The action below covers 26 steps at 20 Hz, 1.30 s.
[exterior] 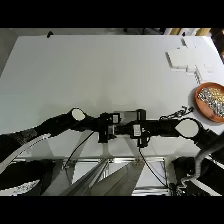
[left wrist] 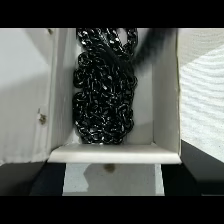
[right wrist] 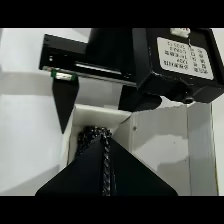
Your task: Fold the box and place the chain.
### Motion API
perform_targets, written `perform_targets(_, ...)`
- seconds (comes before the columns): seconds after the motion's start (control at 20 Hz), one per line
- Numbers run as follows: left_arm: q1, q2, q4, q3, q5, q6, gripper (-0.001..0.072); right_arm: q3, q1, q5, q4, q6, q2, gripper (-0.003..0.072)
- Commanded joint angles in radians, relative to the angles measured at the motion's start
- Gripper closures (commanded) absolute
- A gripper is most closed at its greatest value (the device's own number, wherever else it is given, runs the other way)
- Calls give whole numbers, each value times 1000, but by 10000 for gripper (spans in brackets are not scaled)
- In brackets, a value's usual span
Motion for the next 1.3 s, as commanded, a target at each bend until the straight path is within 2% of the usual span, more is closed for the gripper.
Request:
perform_targets(0.0,0,0,0,1,0,0,537,0,35,-81,-12,27,-45,562)
perform_targets(0.15,0,0,0,1,0,0,537,0,-61,30,-66,27,26,558)
perform_targets(0.35,0,0,0,1,0,0,537,0,-288,319,-328,41,109,558)
perform_targets(0.45,0,0,0,1,0,0,537,0,-393,401,-448,61,99,554)
perform_targets(0.55,0,0,0,1,0,0,537,0,-466,391,-475,60,69,405)
perform_targets(0.6,0,0,0,1,0,0,537,0,-486,367,-471,60,50,389)
perform_targets(0.8,0,0,0,1,0,0,537,0,-491,308,-472,58,-70,409)
perform_targets(0.95,0,0,0,1,0,0,537,0,-491,307,-471,47,-172,511)
perform_targets(1.25,0,0,0,1,0,0,537,0,-491,253,-452,40,-235,511)
